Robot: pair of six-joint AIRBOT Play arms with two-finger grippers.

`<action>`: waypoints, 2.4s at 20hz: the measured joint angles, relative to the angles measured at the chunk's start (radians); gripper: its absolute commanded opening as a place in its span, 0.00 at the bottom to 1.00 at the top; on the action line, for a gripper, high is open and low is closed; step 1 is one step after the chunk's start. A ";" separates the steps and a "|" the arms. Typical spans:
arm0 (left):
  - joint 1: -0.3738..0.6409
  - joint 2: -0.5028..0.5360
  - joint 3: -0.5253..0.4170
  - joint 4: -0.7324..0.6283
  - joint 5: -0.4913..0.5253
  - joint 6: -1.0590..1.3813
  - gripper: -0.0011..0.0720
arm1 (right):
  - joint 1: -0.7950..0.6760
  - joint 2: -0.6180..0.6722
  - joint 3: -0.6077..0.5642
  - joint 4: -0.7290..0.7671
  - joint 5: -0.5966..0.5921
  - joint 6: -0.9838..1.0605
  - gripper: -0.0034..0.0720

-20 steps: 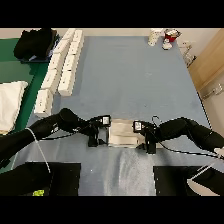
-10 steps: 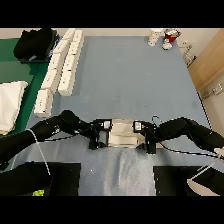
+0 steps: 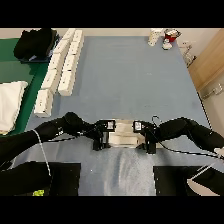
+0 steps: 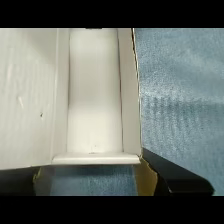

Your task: Fold the box.

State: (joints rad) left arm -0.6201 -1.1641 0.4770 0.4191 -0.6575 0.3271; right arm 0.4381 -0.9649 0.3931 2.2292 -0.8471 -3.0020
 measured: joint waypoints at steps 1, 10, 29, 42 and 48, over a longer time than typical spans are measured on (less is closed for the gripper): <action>-0.003 -0.003 0.000 -0.002 0.003 0.002 0.97 | 0.000 0.000 0.000 0.000 0.000 0.000 0.66; -0.011 -0.014 0.000 -0.013 0.020 -0.010 0.97 | 0.000 0.000 0.000 0.000 0.000 0.000 0.66; -0.010 -0.013 0.000 0.021 0.003 -0.040 0.59 | 0.000 0.000 0.000 0.000 0.000 0.000 0.66; -0.010 -0.013 0.000 0.021 0.000 -0.040 0.59 | 0.000 0.000 0.001 0.000 0.000 0.000 1.00; -0.011 -0.014 0.000 0.023 -0.002 -0.040 0.59 | 0.000 0.040 0.055 -0.190 -0.035 0.188 1.00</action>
State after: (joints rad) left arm -0.6308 -1.1778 0.4770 0.4416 -0.6590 0.2874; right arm 0.4385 -0.9249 0.4477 2.0392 -0.8822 -2.8143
